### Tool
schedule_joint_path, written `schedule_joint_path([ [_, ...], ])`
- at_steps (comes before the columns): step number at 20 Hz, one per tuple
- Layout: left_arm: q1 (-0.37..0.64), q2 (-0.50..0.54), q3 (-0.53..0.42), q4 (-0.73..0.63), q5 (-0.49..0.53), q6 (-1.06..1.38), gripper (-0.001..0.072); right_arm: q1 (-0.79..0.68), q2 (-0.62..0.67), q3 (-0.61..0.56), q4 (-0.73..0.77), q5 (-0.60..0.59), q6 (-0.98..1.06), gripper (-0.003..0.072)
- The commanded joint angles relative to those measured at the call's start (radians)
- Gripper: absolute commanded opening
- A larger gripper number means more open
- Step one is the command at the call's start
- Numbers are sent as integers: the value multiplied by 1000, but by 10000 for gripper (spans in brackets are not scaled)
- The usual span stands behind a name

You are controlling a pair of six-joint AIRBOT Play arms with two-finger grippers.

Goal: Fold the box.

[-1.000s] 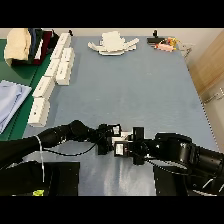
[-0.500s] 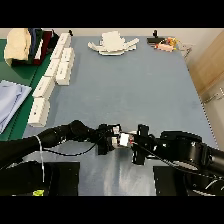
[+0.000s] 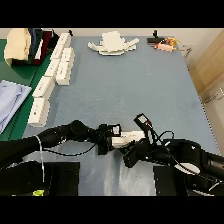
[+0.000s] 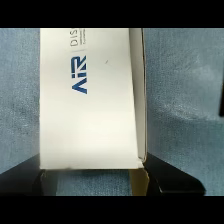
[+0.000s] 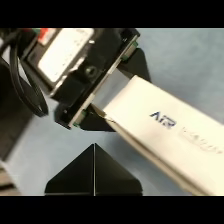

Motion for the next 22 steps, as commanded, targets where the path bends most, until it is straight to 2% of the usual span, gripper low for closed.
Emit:
schedule_joint_path([
  [1, -1, 0, 0, 0, 0, 0, 233, -24, 3, -93, 222, -214, 95, 3],
  [3, -1, 0, 0, 0, 0, 0, 233, -57, 14, -132, 319, -316, 100, 3],
  [5, -1, 0, 0, 0, 0, 0, 234, -77, 35, -151, 323, -356, 100, 3],
  [11, -1, 0, 0, 0, 0, 0, 233, -123, -10, -154, 143, -257, 95, 5],
  [13, -1, 0, 0, 0, 0, 0, 233, -118, -42, -154, 132, -224, 89, 5],
  [22, -1, 0, 0, 0, 0, 0, 233, -108, -101, -154, 76, -225, 60, 6],
])
